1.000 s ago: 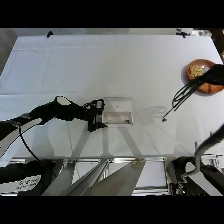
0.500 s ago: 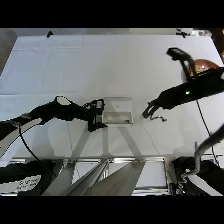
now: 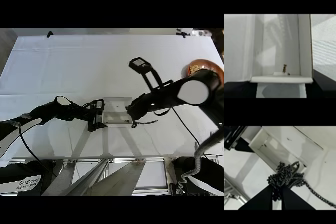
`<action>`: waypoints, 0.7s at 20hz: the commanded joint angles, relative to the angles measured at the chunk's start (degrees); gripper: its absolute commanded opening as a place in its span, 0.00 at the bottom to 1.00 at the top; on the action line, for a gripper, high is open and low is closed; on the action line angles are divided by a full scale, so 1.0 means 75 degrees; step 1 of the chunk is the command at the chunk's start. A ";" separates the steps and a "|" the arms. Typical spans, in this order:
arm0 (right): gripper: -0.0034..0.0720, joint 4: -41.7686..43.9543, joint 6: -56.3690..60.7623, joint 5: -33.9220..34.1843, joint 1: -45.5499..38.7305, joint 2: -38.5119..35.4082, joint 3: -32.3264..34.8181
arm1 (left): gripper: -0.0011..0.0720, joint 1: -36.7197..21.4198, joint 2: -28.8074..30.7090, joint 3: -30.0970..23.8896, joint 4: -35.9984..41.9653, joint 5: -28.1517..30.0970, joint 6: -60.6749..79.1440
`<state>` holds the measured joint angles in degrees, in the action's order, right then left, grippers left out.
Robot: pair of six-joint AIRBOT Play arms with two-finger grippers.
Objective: Fold the box and place the chain.
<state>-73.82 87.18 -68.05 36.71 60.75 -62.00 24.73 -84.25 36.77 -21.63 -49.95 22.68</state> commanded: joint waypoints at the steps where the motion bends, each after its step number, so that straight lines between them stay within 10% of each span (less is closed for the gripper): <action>1: 0.06 -0.0356 0.0204 0.0603 0.0318 0.0522 0.0029 | 0.39 0.0000 0.0006 0.0003 0.0000 0.0000 0.0000; 14: 0.06 -0.0233 0.0201 0.1416 0.1271 0.2145 0.0032 | 0.39 0.0000 0.0006 0.0003 -0.0003 0.0000 0.0000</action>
<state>-75.07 88.62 -58.96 45.47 73.60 -61.78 24.73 -84.25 36.77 -21.63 -49.95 22.65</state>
